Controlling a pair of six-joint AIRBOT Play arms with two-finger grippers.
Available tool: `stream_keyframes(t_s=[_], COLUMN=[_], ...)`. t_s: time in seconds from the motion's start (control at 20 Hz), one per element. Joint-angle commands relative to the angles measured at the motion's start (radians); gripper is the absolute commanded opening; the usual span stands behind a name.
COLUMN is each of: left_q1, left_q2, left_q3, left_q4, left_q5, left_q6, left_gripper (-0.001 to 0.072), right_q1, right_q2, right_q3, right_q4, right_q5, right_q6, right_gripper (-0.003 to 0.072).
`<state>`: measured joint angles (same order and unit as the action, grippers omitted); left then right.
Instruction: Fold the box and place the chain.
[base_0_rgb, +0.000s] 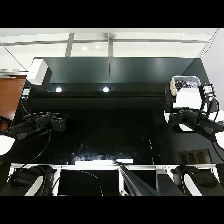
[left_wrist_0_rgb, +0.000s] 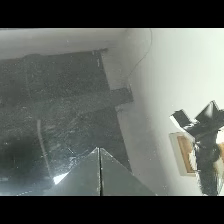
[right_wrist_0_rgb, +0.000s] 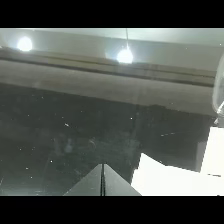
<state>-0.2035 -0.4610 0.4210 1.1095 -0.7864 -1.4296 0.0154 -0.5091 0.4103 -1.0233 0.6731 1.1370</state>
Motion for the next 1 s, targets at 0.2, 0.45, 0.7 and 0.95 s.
stream_keyframes(t_s=[0.2, 0.45, 0.7, 0.95], left_q1=[0.0, 0.0, 0.0, 0.0], left_q2=[0.0, 0.0, 0.0, 0.0], left_q3=[0.0, 0.0, 0.0, 0.0], left_q4=[0.0, 0.0, 0.0, 0.0], left_q5=[0.0, 0.0, 0.001, 0.171], left_q6=[0.0, 0.0, 0.0, 0.0], left_gripper=[0.0025, 0.0025, 0.0025, 0.0025], right_q1=[0.001, 0.001, 0.001, 0.001], right_q2=[0.001, 0.001, 0.001, 0.001], right_q3=[0.0, 0.0, 0.0, 0.0], right_q4=[0.0, 0.0, 0.002, 0.032], right_q5=[0.0, 0.0, 0.0, -0.156], right_q6=[0.0, 0.0, 0.0, 0.0], right_gripper=[0.0014, 0.0014, 0.0014, 0.0014])
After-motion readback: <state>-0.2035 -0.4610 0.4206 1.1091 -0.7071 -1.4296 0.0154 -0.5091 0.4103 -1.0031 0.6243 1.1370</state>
